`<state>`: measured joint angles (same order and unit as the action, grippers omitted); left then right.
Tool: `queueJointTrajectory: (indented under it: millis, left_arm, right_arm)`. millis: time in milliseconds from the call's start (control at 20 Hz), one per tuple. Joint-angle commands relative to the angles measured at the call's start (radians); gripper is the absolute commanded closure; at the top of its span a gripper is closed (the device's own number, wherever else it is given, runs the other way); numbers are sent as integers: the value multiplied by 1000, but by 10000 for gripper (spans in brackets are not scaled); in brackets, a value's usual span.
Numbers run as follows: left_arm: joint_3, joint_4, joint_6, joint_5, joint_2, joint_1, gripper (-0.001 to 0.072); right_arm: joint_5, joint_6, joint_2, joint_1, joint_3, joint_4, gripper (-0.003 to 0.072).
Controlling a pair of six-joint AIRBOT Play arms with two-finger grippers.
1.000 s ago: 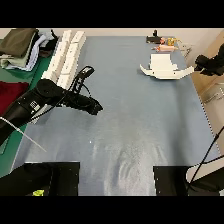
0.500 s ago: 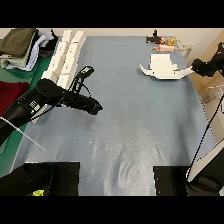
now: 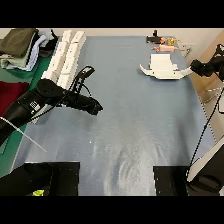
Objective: Fold the box.
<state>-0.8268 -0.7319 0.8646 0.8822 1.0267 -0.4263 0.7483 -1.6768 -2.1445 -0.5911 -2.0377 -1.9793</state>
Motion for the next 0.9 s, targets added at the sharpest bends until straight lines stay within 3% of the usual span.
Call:
queueJointTrajectory:
  millis: [0,50,150,200,250,300,750,850]
  left_arm:
    - [0,0,0,0,0,0,696]
    - [0,0,0,0,0,0,696]
    - [0,0,0,0,0,0,696]
    - [0,0,0,0,0,0,696]
    - [0,0,0,0,0,0,695]
    - [0,0,0,0,0,0,696]
    - [0,0,0,0,0,0,696]
    - [0,0,0,0,0,0,696]
  right_arm:
    - [-14,-27,-9,0,-1,-23,400]
    - [-11,-31,-9,0,-1,-28,476]
    - [7,-69,-9,0,-1,-66,477]
    - [27,-76,-8,0,-2,-89,538]
    - [53,-79,-6,0,-2,-115,644]
    - [84,-79,-4,1,-2,-139,677]
    - [472,-163,142,25,5,-304,689]
    - [515,-145,195,55,61,-305,691]
